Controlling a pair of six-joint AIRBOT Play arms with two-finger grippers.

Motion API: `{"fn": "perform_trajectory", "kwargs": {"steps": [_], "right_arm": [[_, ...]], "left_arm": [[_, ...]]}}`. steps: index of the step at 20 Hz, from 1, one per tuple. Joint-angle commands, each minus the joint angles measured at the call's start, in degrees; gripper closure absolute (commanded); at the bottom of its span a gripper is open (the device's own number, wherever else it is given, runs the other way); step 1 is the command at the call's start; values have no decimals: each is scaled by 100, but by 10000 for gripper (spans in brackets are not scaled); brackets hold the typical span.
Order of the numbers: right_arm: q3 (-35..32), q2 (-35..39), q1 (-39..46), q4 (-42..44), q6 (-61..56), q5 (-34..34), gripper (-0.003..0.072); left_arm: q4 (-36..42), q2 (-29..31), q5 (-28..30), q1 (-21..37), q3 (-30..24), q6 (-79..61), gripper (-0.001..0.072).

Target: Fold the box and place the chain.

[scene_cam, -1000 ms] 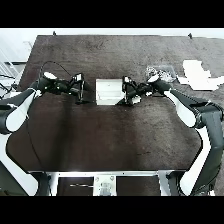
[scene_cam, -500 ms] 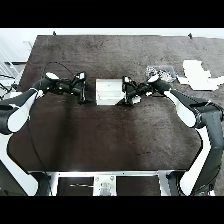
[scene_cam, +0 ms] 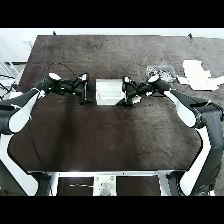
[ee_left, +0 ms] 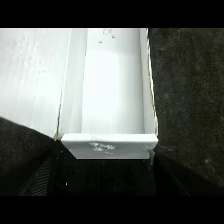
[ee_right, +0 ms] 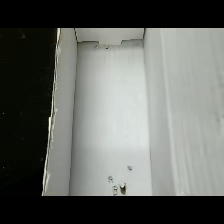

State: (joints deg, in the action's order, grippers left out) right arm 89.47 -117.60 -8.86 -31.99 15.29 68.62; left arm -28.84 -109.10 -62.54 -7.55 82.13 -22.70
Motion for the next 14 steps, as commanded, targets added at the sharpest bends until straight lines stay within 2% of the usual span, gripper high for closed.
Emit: {"fn": "perform_trajectory", "kwargs": {"steps": [1,14], "right_arm": [[0,0,0,4,0,4,108],[0,0,0,4,0,4,108]], "left_arm": [[48,-2,114,-66,7,-149,-11],[61,-155,245,-275,7,-155,-11]]}}
